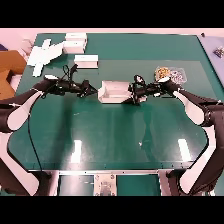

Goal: Fold the box and place the chain.

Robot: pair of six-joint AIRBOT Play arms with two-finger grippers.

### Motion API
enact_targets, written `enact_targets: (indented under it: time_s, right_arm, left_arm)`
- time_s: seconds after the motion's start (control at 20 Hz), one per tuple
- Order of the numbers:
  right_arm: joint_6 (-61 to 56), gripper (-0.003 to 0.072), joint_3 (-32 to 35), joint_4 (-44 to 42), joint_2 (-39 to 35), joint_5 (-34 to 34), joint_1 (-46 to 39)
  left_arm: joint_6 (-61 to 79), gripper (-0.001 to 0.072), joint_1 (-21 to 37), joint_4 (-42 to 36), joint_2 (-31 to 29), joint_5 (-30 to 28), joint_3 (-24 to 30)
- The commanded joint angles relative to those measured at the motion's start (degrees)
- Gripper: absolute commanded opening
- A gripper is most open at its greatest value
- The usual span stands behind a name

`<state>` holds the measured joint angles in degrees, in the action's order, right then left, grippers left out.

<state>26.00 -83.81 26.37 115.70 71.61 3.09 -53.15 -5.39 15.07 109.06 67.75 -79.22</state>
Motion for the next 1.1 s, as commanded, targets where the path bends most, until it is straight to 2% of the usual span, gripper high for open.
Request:
enact_targets:
  time_s: [0.0, 0.75, 1.05]
  right_arm:
    - [-0.02, 0.0481, -0.02, -0.02, 0.00, 0.02, 0.02]
    - [-0.02, 0.0481, -0.02, -0.02, 0.00, 0.00, 0.02]
    - [-0.02, 0.0481, -0.02, -0.02, 0.00, 0.02, 0.02]
  left_arm:
    - [0.00, 0.0018, -0.04, -0.07, -0.04, -0.15, -0.17]
    - [0.90, 0.0018, -0.04, 5.92, -0.04, -1.75, -0.17]
    - [2.60, 0.0018, -0.04, 4.52, -0.04, -2.16, -0.17]
